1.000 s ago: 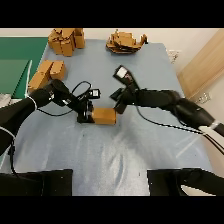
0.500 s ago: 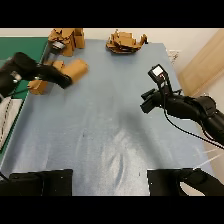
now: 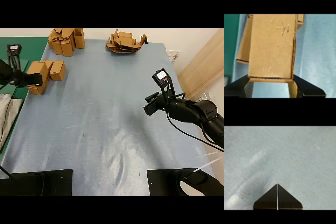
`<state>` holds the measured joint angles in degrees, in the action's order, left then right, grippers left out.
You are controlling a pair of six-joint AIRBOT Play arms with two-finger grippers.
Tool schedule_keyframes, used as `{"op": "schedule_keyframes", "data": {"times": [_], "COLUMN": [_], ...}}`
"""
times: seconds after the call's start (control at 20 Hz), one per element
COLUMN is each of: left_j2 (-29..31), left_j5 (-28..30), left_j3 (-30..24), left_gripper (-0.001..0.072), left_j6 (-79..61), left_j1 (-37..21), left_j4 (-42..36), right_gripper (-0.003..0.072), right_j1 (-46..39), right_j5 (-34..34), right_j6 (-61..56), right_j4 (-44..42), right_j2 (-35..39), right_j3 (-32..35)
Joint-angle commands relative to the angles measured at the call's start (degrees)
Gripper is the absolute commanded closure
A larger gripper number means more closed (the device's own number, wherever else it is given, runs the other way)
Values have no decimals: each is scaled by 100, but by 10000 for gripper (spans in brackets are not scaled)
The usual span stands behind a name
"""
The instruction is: Fold the box.
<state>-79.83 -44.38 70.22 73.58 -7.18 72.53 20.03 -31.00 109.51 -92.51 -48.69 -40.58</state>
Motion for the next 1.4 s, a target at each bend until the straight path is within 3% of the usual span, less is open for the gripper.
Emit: {"op": "schedule_keyframes", "data": {"times": [0.0,0.45,1.0,1.05,1.1,1.15,1.3,1.35], "left_j2": [-238,-824,-1204,-1204,-1204,-1204,-1204,-1204], "left_j5": [168,181,859,870,894,898,883,887], "left_j3": [-11,-11,-9,-9,-9,-9,-9,-9], "left_gripper": [424,424,423,379,224,126,85,17], "left_j6": [87,249,74,44,22,11,-63,-72], "left_j1": [282,396,396,396,398,398,398,398], "left_j4": [68,81,79,79,79,76,79,74], "right_gripper": [683,683,683,683,683,683,683,683], "right_j1": [-7,-4,-4,-4,-4,-4,-4,-4], "right_j5": [52,-11,-120,-120,-122,-125,-151,-151], "right_j6": [-33,-66,-66,-68,-68,-66,-66,-66], "right_j4": [7,-96,-140,-140,-144,-162,-262,-284], "right_j2": [7,7,7,7,7,7,7,7], "right_j3": [11,11,11,11,11,11,11,11]}}
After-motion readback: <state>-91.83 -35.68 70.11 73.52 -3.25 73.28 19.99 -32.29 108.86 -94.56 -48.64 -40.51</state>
